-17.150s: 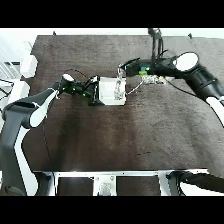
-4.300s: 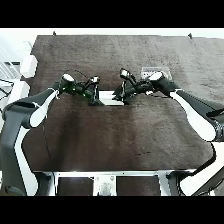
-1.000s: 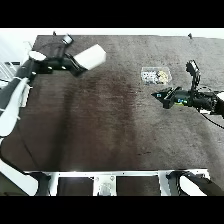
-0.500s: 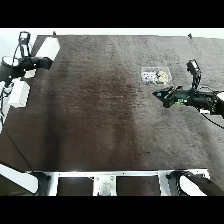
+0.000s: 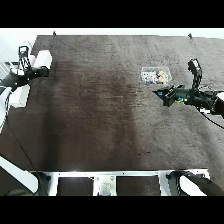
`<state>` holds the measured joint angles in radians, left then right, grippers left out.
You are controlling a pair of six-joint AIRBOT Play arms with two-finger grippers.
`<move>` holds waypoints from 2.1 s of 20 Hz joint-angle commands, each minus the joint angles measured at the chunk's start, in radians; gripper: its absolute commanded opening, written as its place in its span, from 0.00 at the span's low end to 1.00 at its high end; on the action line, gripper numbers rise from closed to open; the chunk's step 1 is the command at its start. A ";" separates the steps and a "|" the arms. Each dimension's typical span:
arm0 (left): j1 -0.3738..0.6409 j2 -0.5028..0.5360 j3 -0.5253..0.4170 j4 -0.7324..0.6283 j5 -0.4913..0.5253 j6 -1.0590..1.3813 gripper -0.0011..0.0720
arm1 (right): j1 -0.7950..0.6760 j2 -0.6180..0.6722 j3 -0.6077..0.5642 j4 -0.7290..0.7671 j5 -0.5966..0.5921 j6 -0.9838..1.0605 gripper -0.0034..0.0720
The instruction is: Fold the box and place the chain.
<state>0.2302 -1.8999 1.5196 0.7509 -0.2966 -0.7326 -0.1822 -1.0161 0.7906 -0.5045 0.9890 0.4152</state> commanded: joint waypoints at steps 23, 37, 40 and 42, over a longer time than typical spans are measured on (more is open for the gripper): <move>0.002 -0.050 0.005 -0.083 0.007 0.103 0.38 | 0.000 0.000 0.000 0.008 -0.002 0.001 0.06; 0.002 -0.039 0.032 -0.122 -0.041 0.106 1.00 | 0.000 0.000 0.000 0.007 -0.001 0.023 0.68; 0.005 -0.018 0.042 -0.064 -0.050 0.105 1.00 | 0.000 0.000 0.000 0.007 -0.002 0.023 0.72; 0.004 0.010 0.043 -0.049 -0.055 0.104 1.00 | 0.000 0.000 0.000 0.008 -0.002 0.023 0.72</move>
<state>0.2340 -1.9156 1.5562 0.6659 -0.3420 -0.6273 -0.1822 -1.0161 0.7906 -0.4973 0.9878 0.4381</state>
